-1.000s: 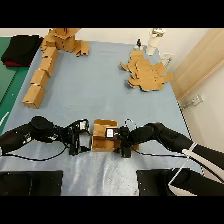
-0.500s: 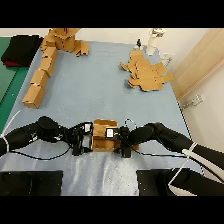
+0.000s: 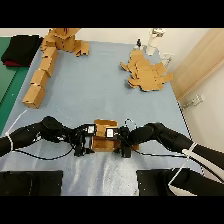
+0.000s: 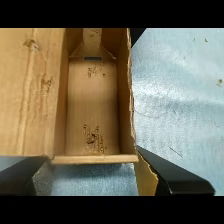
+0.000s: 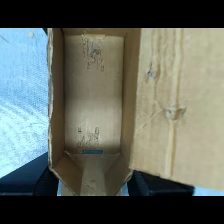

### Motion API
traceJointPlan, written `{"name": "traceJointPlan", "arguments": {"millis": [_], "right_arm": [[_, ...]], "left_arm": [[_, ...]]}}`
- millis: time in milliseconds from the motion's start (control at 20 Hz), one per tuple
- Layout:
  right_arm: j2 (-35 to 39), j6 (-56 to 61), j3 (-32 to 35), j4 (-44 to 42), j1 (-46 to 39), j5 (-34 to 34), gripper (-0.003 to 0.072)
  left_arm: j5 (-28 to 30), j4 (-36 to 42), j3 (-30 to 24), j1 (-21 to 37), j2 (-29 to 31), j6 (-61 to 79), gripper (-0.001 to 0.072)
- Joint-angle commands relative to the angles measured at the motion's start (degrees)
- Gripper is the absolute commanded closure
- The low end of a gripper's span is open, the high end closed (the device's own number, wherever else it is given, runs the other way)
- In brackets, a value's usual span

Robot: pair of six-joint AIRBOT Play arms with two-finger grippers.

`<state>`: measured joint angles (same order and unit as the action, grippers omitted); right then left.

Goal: Fold the box.

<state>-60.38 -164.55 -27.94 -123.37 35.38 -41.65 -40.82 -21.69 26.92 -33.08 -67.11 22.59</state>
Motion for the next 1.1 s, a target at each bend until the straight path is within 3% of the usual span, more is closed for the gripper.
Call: {"name": "traceJointPlan", "arguments": {"millis": [0, 250, 550, 650, 1050], "right_arm": [[0.04, 0.00, -0.02, -0.02, 0.02, 0.00, 0.0171], [0.04, 0.00, -0.02, -0.02, 0.02, -0.02, 0.0171], [0.04, 0.00, -0.02, -0.02, 0.02, 0.00, 0.0170], [0.02, 0.00, -0.02, -0.02, 0.02, 0.00, 0.0170], [0.04, -0.02, -0.02, -0.02, 0.02, 0.00, 0.0170]], "left_arm": [[-0.15, -2.03, 0.07, -0.81, -0.07, -0.09, 0.0009], [6.01, -3.02, 0.02, -3.39, -0.35, -1.16, 0.0010], [7.91, -2.99, 0.09, -4.46, -0.66, -1.22, 0.0011], [7.82, -3.02, 0.09, -4.46, -0.66, -1.18, 0.0217], [7.82, -2.97, 0.09, -4.46, -0.63, -1.20, 0.0237]]}}
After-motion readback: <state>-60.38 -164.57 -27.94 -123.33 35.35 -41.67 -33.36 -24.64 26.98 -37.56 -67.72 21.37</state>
